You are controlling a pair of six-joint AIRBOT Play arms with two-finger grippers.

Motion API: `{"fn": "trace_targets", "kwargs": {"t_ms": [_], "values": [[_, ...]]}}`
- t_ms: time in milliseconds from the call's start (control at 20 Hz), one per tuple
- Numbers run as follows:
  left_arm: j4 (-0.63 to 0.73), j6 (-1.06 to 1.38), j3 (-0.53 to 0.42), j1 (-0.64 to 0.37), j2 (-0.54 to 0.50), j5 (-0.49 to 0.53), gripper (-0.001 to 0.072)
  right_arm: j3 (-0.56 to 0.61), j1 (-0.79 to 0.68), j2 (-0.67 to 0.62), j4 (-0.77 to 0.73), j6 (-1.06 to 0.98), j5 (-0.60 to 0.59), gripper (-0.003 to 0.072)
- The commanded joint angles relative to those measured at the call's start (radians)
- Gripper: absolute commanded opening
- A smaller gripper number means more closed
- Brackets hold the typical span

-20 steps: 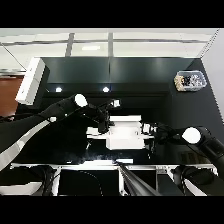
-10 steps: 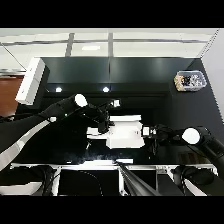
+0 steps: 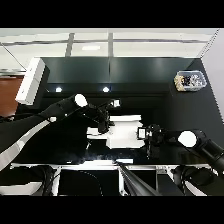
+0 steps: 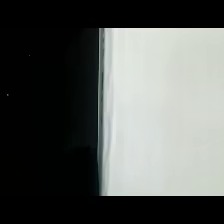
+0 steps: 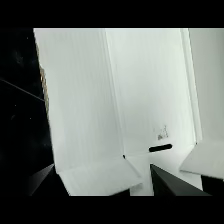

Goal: Fold the box and place the chain.

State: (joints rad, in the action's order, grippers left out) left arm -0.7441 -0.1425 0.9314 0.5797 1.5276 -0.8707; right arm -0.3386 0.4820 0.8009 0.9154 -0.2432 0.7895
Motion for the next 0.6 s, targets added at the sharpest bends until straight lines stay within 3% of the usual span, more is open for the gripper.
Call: {"fn": "trace_targets", "kwargs": {"t_ms": [0, 350, 550], "values": [[0.000, 0.000, -0.001, 0.000, 0.000, 0.000, 0.0023, 0.005, 0.049, 0.002, -0.011, -0.022, -0.100, 0.0685], [0.000, 0.000, -0.001, 0.000, 0.000, 0.000, 0.0023, -0.017, 0.046, 0.002, -0.028, -0.095, -0.102, 0.0685], [0.000, 0.000, -0.001, 0.000, 0.000, -0.001, 0.0023, -0.089, -0.035, 0.002, -0.030, -0.094, -0.049, 0.0684]]}}
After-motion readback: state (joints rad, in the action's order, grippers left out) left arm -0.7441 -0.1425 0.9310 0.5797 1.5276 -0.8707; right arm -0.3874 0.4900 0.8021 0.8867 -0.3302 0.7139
